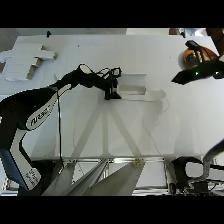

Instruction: Fold the box and place the chain.

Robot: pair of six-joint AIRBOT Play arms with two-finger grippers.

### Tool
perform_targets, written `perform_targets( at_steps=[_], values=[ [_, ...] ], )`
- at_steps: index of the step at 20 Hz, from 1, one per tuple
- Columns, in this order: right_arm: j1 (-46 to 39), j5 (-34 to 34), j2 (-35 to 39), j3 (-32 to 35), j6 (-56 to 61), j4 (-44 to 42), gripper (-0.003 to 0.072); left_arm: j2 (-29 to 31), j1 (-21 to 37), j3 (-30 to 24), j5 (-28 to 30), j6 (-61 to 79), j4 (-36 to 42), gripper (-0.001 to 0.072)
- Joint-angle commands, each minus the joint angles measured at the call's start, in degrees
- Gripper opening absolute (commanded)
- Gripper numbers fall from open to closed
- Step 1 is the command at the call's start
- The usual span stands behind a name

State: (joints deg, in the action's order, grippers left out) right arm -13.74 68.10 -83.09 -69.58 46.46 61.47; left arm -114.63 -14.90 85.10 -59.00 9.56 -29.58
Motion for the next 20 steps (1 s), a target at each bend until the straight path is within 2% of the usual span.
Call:
perform_targets(
  at_steps=[1,5,8,20],
  values=[
    [-0.94,0.15,-2.97,2.47,9.55,3.52,0.0004,0.02,0.02,0.02,0.04,0.02,-0.02,0.0350],
    [2.47,-0.13,-8.72,4.55,10.60,2.47,0.0004,0.02,0.02,0.02,0.02,0.02,-0.02,0.0350],
    [4.39,-0.15,-11.45,4.55,10.45,-2.51,0.0004,0.02,0.02,0.02,0.02,0.02,-0.02,0.0350],
    [7.37,2.10,-12.17,4.55,6.03,-16.79,0.0005,0.02,0.00,0.02,0.02,0.02,-0.02,0.0350]
  ],
)
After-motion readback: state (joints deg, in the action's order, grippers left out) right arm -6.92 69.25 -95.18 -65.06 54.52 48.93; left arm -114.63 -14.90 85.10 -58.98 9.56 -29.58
